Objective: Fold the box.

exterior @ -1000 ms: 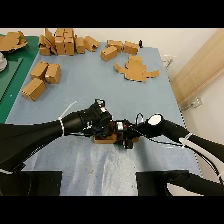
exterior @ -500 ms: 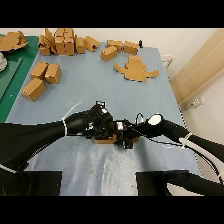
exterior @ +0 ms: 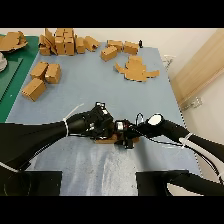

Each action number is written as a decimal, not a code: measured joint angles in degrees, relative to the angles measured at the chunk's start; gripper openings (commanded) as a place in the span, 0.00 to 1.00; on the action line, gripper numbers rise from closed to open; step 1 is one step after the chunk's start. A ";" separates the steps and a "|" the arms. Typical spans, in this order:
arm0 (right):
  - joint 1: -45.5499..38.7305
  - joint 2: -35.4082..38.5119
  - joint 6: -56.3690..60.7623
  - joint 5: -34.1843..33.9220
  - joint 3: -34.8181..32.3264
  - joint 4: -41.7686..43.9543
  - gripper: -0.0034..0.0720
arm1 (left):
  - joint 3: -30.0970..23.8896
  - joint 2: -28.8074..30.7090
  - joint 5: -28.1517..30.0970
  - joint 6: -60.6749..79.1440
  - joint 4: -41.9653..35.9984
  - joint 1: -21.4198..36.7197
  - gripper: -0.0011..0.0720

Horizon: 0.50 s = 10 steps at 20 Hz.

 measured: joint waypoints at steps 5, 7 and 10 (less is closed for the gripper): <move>0.00 0.00 -0.20 -0.02 0.00 0.04 0.72 | 0.07 -0.46 0.13 0.02 -0.42 -0.04 0.03; 0.00 0.00 -0.24 -0.02 0.00 0.04 0.72 | 0.07 -0.52 0.17 0.02 -0.55 -0.02 0.03; 0.00 0.02 -0.44 -0.02 0.00 0.02 0.72 | 0.07 -0.63 0.26 0.31 -0.59 -0.04 0.80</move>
